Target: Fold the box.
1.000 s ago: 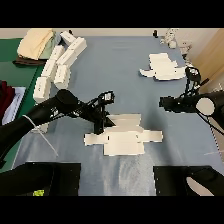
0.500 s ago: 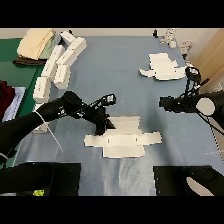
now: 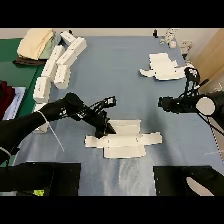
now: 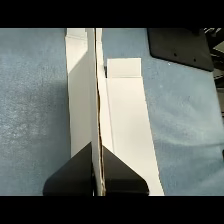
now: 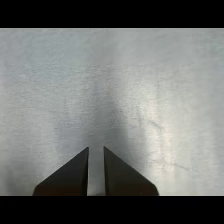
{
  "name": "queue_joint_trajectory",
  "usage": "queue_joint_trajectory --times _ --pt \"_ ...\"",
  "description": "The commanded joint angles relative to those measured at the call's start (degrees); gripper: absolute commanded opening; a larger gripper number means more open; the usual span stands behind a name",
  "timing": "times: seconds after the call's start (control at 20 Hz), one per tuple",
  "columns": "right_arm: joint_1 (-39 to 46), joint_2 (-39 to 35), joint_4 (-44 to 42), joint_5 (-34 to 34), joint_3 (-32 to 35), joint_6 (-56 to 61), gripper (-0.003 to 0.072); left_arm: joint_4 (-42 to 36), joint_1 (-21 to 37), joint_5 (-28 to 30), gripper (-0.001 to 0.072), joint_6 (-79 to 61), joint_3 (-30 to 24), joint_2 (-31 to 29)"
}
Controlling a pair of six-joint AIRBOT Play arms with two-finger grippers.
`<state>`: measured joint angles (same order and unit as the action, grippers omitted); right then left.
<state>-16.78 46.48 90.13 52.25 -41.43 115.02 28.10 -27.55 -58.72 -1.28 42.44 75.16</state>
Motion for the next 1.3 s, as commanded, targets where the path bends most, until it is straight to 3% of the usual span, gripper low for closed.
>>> queue_joint_trajectory --times 0.0,0.05,0.1,0.15,0.3,0.5,0.75,0.95,1.0,1.05,1.1,1.25 --pt "-0.02 0.0 -0.87 1.46 0.02 -0.04 0.014 0.66 0.02 -0.2 0.0013 -0.2 -0.52 0.52" --pt "-0.02 0.0 -1.55 2.27 0.02 -0.63 0.0135 0.63 0.07 -0.22 0.0012 -0.22 -0.52 0.52" --pt "-0.02 0.0 -2.89 3.19 0.02 -2.34 0.0021 0.63 0.11 -0.24 0.0012 -0.2 -0.52 0.52" --pt "-0.02 -0.02 -4.83 4.48 0.02 -4.46 0.0002 0.63 0.11 -0.24 0.0012 -0.2 -0.52 0.52" --pt "-1.36 -0.26 -11.89 10.93 0.02 -10.58 0.0001 0.63 0.11 -0.39 0.0012 -0.2 -0.52 0.52" --pt "-9.53 -1.7 -12.2 17.9 0.26 -11.37 0.0001 0.61 0.13 -0.48 0.0012 -0.2 0.11 0.48" --pt "-28.17 -4.17 -11.17 16.06 5.7 -15.65 0.0 0.63 0.13 -0.44 0.0013 -0.24 1.2 0.48" --pt "-44.22 -5.27 -7.65 6.54 12.26 -17.81 0.0013 0.61 0.11 -0.39 0.0013 -0.24 1.2 0.48" --pt "-46.97 -4.81 -7.65 4.81 12.92 -21.09 0.0246 0.61 0.11 -0.42 0.0013 -0.24 1.2 0.48" --pt "-49.13 -3.87 -7.13 3.78 13.07 -23.91 0.0556 0.61 0.11 -0.37 0.0013 -0.24 1.2 0.5" --pt "-50.6 -2.75 -5.53 3.41 13.07 -26.36 0.0596 0.61 0.11 -0.35 0.0013 -0.24 1.2 0.5" --pt "-51.43 1.68 2.78 2.43 13.07 -28.09 0.0596 0.61 0.11 -0.35 0.0013 -0.24 1.2 0.5"
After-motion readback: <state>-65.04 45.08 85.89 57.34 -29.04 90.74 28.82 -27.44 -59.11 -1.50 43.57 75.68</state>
